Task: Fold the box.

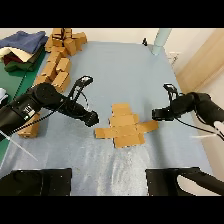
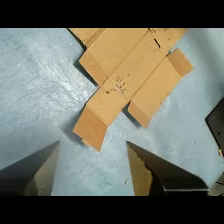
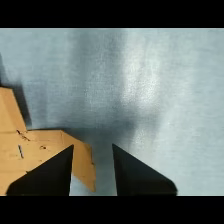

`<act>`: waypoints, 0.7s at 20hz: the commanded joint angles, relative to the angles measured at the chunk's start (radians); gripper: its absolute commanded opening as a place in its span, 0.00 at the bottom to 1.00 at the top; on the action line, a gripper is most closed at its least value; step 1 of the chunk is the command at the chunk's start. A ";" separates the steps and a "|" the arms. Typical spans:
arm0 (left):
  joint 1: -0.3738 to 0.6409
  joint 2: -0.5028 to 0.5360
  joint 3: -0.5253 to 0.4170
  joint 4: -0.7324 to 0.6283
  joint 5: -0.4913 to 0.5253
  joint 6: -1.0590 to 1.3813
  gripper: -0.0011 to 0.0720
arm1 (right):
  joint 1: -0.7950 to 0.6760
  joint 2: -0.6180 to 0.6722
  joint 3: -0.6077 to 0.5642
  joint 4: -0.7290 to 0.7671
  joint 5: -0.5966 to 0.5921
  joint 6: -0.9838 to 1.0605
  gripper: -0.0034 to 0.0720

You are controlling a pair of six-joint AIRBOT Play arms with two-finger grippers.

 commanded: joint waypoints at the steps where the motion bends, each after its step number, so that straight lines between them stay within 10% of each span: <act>1: 0.000 -0.001 0.000 -0.037 -0.005 0.000 0.91 | -0.010 -0.119 0.091 0.021 -0.160 -0.085 0.56; 9: 0.002 -0.001 0.000 -0.139 0.002 -0.082 0.91 | -0.010 -0.249 0.097 0.303 -0.224 -0.306 0.52; 14: 0.003 -0.001 0.000 -0.155 0.011 -0.081 0.91 | -0.001 -0.270 0.097 0.429 -0.248 -0.411 0.18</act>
